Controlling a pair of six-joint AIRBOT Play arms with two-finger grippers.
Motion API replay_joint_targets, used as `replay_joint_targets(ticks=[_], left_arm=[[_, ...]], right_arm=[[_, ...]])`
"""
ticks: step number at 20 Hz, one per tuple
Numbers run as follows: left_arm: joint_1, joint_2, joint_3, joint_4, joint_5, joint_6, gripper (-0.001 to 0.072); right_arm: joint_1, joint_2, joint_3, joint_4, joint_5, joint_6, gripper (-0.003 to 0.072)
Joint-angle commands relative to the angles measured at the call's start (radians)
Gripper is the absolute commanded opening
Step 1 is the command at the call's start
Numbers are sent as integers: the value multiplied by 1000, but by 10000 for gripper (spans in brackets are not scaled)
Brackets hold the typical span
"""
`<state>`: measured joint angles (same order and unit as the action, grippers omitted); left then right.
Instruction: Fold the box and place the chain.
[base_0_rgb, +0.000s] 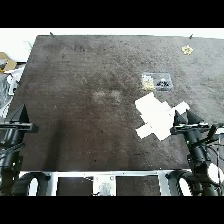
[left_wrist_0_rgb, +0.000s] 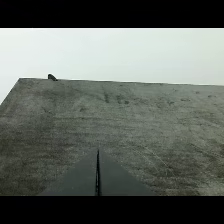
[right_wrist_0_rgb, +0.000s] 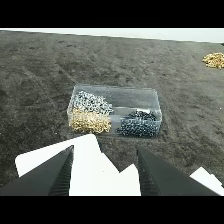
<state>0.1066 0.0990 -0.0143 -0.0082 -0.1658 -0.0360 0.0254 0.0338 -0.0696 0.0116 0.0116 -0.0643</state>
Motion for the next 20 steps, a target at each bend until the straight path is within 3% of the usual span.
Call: replay_joint_targets(ticks=[1,7,12,14,18,20], left_arm=[[1,0,0,0,0,0,13],[1,0,0,0,0,0,13],[1,0,0,0,-1,0,13],[1,0,0,0,0,0,13],[1,0,0,0,-2,0,13],[1,0,0,0,-2,0,13]], right_arm=[[0,0,1,0,0,0,436],[0,-1,11,0,-4,0,455],[0,-47,145,-10,-56,0,454],[0,-141,237,-12,-92,-5,454],[-2,-455,474,-10,-94,-15,455],[-20,-622,593,-27,-39,-18,456]])
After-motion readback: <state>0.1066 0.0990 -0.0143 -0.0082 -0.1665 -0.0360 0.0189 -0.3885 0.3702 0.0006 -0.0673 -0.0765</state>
